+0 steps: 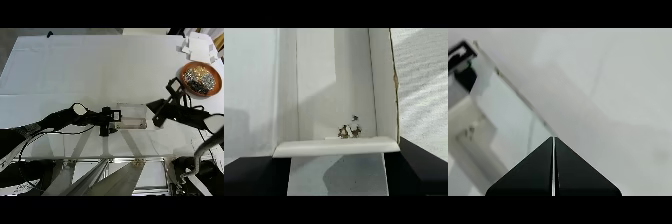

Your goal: Fold the box and place the chain.

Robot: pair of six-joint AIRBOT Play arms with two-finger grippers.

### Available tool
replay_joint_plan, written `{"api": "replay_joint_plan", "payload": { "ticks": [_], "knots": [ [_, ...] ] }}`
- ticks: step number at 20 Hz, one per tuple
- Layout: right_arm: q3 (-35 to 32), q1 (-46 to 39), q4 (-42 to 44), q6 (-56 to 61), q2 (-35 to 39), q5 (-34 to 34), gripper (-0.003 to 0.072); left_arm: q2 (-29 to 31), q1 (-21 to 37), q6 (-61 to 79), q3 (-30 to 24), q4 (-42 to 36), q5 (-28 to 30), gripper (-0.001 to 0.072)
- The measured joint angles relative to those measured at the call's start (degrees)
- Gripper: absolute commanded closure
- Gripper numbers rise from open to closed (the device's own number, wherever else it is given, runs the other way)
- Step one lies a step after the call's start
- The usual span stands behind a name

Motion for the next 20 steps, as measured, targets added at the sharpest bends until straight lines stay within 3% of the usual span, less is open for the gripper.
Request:
{"api": "replay_joint_plan", "payload": {
  "ticks": [4, 5, 6, 7, 11, 20],
  "knots": [
    [-0.11, 0.00, -14.51, -1.09, 3.02, 13.25, 0.0675, 0.00, 0.00, 0.02, 0.00, -0.02, 0.02, 0.0435],
    [-0.20, 0.00, -16.46, -3.08, 2.75, 15.37, 0.0646, 0.00, 0.00, 0.02, 0.00, -0.02, 0.02, 0.0435],
    [-0.39, 0.00, -17.44, -5.66, 2.12, 16.41, 0.0522, 0.00, 0.00, 0.00, 0.00, -0.02, 0.02, 0.0435],
    [-0.72, 0.00, -17.88, -8.90, 1.07, 16.94, 0.0483, 0.00, 0.00, 0.00, 0.00, -0.02, 0.02, 0.0435],
    [-2.08, 0.74, -17.42, -22.38, -5.44, 13.40, 0.0489, 0.00, 0.00, 0.00, 0.00, -0.02, 0.02, 0.0435],
    [-2.62, 3.50, -11.65, -38.51, -18.97, 1.97, 0.0531, 0.00, 0.00, 0.02, 0.00, -0.02, 0.02, 0.0435]
  ]
}}
